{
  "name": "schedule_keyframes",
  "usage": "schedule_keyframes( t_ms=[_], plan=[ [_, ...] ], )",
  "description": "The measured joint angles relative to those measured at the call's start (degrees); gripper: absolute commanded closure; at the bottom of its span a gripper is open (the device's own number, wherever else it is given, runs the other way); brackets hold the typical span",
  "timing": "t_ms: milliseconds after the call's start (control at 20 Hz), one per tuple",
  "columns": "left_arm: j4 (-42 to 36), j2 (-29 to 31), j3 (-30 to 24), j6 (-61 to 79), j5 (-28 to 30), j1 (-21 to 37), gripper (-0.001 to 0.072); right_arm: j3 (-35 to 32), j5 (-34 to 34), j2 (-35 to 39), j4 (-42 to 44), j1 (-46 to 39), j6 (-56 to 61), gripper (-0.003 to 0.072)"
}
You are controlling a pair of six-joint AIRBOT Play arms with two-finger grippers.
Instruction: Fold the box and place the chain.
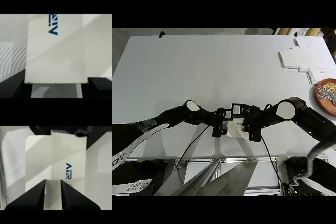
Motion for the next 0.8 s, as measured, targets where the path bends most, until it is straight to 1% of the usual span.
schedule_keyframes(
  t_ms=[200, 250, 550, 700, 750, 800],
  plan=[
    [0.0, 0.0, 0.0, 0.0, 0.0, 0.0, 0.0319, -1.3, -2.2, 0.9, -0.2, 2.0, -1.0, 0.0431],
    [0.0, 0.0, 0.0, 0.0, 0.0, 0.0, 0.0319, -1.4, -2.9, 1.1, -0.6, 2.3, -1.1, 0.0406],
    [-0.1, 0.0, 0.0, -0.1, 0.2, 0.0, 0.0319, -1.7, -5.4, 1.3, -5.4, 2.9, -1.3, 0.0406],
    [-0.1, 0.0, 0.0, -0.2, 0.2, 0.0, 0.0319, -1.7, -6.1, 1.4, -6.4, 2.9, -1.3, 0.0479],
    [-0.1, 0.0, 0.0, -0.1, 0.2, 0.0, 0.0319, -1.7, -6.4, 1.4, -6.6, 2.9, -1.3, 0.0521],
    [-0.1, 0.0, 0.0, -0.1, 0.2, 0.0, 0.0319, -1.8, -6.5, 1.6, -6.8, 2.9, -1.3, 0.0531]
  ],
)
